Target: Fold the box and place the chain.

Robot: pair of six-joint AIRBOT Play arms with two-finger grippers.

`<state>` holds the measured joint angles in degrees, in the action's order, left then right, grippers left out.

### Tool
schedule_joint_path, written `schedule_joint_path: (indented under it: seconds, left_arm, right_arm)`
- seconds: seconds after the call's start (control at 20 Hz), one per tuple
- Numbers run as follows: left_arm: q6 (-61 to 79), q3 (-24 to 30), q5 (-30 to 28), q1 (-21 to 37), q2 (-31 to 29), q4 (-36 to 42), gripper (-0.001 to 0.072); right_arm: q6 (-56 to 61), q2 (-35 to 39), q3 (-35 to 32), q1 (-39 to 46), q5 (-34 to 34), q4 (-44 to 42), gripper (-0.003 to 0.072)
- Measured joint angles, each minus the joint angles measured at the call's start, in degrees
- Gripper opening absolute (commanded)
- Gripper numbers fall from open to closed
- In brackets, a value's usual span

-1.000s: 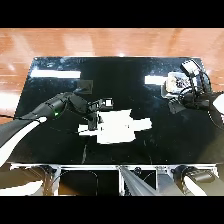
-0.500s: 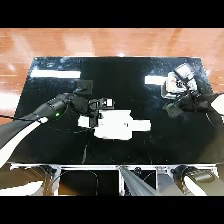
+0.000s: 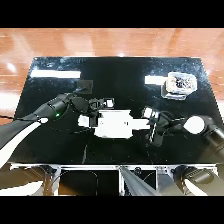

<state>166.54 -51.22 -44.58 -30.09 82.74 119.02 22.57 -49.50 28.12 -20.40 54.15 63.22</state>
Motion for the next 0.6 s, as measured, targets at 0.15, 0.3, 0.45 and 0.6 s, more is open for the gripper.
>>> schedule_joint_path:
  seconds: [0.15,0.3,0.45,0.6]
  left_arm:
    - [0.0,0.0,-0.2,0.0,0.0,0.0,0.0019]
    - [0.0,0.0,-0.3,0.0,0.0,0.0,0.0019]
    - [-0.1,0.0,-0.4,0.0,0.0,0.0,0.0019]
    - [-0.1,0.0,-0.4,0.0,0.0,0.0,0.0020]
  right_arm:
    - [-5.8,-1.7,-2.2,-4.0,-5.8,-2.5,0.0720]
    - [-10.6,-4.8,-2.9,-8.3,-10.8,-4.8,0.0720]
    - [-14.2,-7.8,-3.2,-12.5,-16.6,-6.1,0.0720]
    - [-16.2,-9.7,-3.4,-15.1,-20.7,-6.8,0.0720]
